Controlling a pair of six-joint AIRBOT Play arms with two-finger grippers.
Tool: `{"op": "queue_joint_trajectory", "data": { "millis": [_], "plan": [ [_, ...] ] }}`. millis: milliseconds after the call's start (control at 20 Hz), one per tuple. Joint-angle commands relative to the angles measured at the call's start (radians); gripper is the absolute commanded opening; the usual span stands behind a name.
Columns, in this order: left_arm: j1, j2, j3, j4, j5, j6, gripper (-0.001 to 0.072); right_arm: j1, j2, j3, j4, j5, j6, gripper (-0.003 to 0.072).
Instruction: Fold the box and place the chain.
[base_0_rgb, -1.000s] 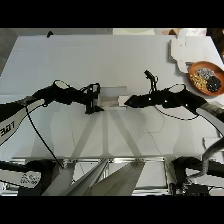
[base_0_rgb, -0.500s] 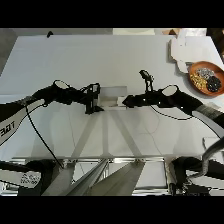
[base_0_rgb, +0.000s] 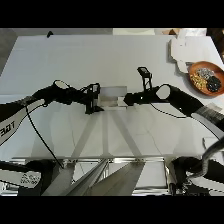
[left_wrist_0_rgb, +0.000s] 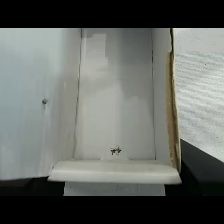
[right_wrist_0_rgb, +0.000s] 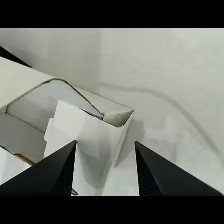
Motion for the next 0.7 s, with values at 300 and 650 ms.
{"op": "queue_joint_trajectory", "data": {
  "millis": [300, 650],
  "plan": [
    [0.000, 0.001, 0.000, 0.000, 0.000, 0.000, 0.0280, 0.137, -0.001, 0.055, -0.488, 0.039, 0.589, 0.0394],
    [0.000, 0.001, 0.000, 0.000, 0.000, 0.000, 0.0280, 0.237, -0.032, 0.069, -0.573, 0.051, 0.746, 0.0353]
  ]
}}
